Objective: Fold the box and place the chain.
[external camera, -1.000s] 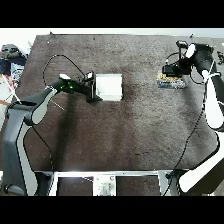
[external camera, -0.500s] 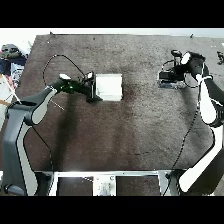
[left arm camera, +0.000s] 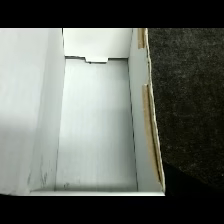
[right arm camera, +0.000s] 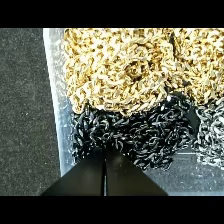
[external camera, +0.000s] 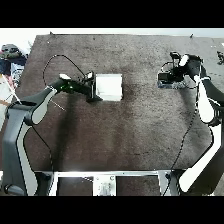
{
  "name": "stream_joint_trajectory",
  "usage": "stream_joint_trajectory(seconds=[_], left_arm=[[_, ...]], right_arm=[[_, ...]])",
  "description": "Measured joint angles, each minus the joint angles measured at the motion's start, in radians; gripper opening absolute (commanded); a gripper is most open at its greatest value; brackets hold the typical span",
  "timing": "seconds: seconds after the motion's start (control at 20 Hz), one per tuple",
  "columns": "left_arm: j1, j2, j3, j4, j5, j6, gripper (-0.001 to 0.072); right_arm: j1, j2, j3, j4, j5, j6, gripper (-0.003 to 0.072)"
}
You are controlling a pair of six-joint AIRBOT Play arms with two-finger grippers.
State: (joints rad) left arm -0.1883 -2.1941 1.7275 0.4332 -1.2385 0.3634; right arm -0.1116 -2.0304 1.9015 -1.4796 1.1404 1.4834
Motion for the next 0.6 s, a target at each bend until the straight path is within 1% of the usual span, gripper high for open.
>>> stream_joint_trajectory(seconds=[0.2,0.45,0.5,0.55,0.6], left_arm=[[0.0,0.0,0.0,0.0,0.0,0.0,0.0468],[0.0,0.0,0.0,0.0,0.0,0.0,0.0468],[0.0,0.0,0.0,0.0,0.0,0.0,0.0469],[0.0,0.0,0.0,0.0,0.0,0.0,0.0468],[0.0,0.0,0.0,0.0,0.0,0.0,0.0468]], right_arm=[[0.0,0.042,0.0,0.0,0.004,0.0,0.0012],[0.0,0.159,0.001,0.0,0.014,-0.011,0.0013],[0.0,0.187,0.001,0.0,0.022,-0.016,0.0086],[0.0,0.209,0.001,0.0,0.03,-0.016,0.0248],[0.0,0.224,0.001,0.0,0.037,-0.017,0.0239]])
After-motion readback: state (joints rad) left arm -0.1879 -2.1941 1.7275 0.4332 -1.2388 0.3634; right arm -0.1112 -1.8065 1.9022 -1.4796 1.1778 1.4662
